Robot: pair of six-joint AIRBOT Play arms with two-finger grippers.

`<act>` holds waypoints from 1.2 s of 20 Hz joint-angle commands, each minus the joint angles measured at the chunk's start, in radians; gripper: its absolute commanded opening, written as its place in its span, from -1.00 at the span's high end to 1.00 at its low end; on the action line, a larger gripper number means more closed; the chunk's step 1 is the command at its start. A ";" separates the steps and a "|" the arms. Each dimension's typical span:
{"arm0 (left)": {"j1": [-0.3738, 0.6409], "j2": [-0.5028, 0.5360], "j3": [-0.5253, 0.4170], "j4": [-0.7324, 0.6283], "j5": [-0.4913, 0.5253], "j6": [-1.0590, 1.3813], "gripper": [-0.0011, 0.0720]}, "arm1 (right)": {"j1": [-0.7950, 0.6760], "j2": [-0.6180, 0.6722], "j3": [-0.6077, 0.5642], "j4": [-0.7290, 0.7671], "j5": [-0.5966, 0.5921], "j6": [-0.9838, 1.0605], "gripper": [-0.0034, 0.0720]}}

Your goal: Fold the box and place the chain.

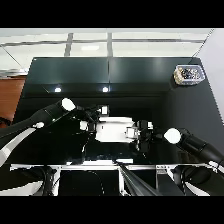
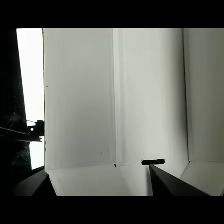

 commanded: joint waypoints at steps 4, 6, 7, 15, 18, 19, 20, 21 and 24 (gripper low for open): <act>0.000 0.000 -0.001 0.000 0.000 -0.016 0.90 | -0.052 0.014 0.060 0.005 0.008 -0.005 -0.86; 0.000 0.000 -0.001 0.000 0.000 -0.016 0.90 | -0.090 0.014 0.091 0.005 0.040 -0.006 -0.86; 0.000 0.000 -0.001 0.000 0.000 -0.016 0.90 | -0.105 0.014 0.105 0.005 0.058 -0.024 -0.86; 0.000 0.000 -0.001 0.000 0.000 -0.016 0.90 | -0.168 -0.010 0.135 0.061 0.072 -0.077 -0.86; 0.000 0.000 0.000 0.000 -0.003 -0.016 0.90 | -0.168 -0.034 0.156 0.131 0.091 -0.141 -0.86; 0.000 0.000 0.004 0.000 -0.015 -0.016 0.90 | -0.168 -0.044 0.158 0.146 0.098 -0.157 -0.86; 0.000 0.000 0.012 0.000 -0.035 -0.018 0.90 | -0.168 -0.055 0.158 0.148 0.115 -0.170 -0.86; 0.000 0.000 0.023 0.000 -0.060 -0.026 0.90 | -0.168 -0.068 0.158 0.149 0.140 -0.173 -0.86; 0.000 0.000 0.048 0.002 -0.099 -0.064 0.90 | -0.168 -0.079 0.158 0.167 0.158 -0.188 -0.86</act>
